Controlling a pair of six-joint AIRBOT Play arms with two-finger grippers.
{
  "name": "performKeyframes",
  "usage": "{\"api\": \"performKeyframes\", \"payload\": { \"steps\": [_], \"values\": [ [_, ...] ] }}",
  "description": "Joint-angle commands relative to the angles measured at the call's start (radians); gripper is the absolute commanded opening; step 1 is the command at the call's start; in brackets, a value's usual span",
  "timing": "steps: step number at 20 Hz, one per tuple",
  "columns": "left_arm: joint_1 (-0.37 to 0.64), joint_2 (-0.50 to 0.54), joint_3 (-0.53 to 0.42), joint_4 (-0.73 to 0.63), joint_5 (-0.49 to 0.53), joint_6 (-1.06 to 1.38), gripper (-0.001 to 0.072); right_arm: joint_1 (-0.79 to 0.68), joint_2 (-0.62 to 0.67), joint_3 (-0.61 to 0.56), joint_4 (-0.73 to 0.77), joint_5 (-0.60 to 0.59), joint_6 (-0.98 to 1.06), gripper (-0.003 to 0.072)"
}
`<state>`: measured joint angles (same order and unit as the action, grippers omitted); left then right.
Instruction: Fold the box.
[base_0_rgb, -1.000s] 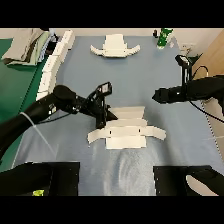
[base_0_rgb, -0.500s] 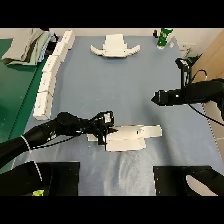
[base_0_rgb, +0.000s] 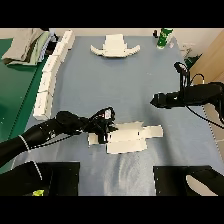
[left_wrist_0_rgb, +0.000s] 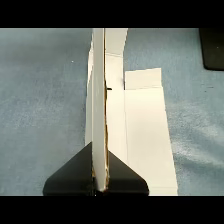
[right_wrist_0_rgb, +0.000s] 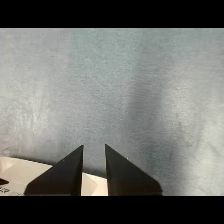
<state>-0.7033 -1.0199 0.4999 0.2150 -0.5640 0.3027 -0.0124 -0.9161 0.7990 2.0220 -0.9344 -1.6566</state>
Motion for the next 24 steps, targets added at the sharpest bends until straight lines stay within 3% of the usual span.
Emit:
{"api": "performKeyframes", "payload": {
  "steps": [1, 6, 19, 24],
  "values": [
    [0.043, 0.003, 0.024, 0.094, -0.139, -0.102, 0.0010, 0.001, 0.001, -0.002, 0.002, 0.000, 0.000, 0.0202],
    [0.146, -0.010, 0.029, 0.127, -0.180, -0.127, 0.0010, 0.001, 0.001, -0.002, 0.003, 0.003, 0.000, 0.0201],
    [0.123, -0.054, 0.066, 0.123, -0.218, -0.086, 0.0012, 0.001, 0.000, -0.015, 0.029, 0.010, 0.000, 0.0202],
    [0.123, -0.121, 0.066, 0.122, -0.230, -0.087, 0.0012, 0.001, 0.001, -0.015, 0.032, 0.010, 0.000, 0.0202]
  ]
}}
